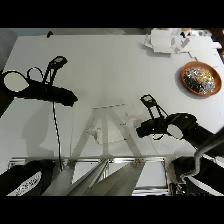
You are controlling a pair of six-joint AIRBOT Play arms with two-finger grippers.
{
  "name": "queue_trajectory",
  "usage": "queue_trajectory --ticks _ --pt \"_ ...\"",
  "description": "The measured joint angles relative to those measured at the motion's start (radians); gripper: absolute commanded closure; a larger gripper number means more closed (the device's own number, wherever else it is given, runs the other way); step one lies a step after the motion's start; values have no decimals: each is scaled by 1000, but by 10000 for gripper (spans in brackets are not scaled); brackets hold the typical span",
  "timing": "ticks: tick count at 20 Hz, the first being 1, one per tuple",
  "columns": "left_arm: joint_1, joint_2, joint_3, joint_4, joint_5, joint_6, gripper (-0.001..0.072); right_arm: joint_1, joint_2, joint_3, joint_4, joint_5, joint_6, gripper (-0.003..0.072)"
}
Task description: Fold the box and place the chain.
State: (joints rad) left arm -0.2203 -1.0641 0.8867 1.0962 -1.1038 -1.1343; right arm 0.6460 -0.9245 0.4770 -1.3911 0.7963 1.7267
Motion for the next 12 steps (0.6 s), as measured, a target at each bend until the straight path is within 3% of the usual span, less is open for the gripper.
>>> queue_trajectory --ticks 1,8,12 --pt "0 -3 0 -8 -2 33 142 1 0 0 0 -2 1 665" --pt "0 -90 -69 -212 -168 370 138 2 0 0 10 -1 2 665" --pt "0 -114 -151 -350 -160 532 137 2 0 0 14 1 4 665"
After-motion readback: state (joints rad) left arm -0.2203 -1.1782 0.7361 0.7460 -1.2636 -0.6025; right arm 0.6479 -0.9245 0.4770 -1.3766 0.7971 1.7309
